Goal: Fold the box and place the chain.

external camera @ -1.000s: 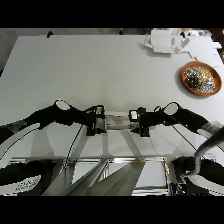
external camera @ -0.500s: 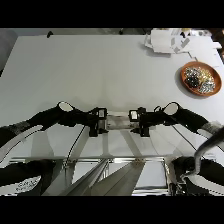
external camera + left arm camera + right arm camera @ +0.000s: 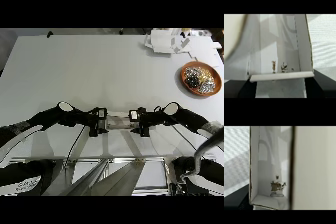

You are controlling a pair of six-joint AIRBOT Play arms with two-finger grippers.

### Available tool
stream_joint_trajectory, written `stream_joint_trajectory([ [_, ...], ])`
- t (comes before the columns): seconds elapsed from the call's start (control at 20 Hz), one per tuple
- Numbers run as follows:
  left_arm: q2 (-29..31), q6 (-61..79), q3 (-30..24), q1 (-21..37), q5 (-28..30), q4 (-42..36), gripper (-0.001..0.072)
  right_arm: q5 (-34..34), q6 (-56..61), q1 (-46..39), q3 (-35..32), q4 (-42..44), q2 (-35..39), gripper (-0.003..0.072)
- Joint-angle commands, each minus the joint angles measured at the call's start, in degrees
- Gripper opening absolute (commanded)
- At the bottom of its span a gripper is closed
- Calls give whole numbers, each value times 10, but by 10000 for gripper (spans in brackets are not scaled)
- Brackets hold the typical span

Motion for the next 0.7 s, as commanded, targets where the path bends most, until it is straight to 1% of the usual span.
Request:
stream_joint_trajectory([
  [0.0,0,-2,0,0,-1,1,139,0,0,0,0,0,0,297],
  [0.65,0,-2,0,0,-1,1,139,-6,-6,0,0,1,0,296],
])
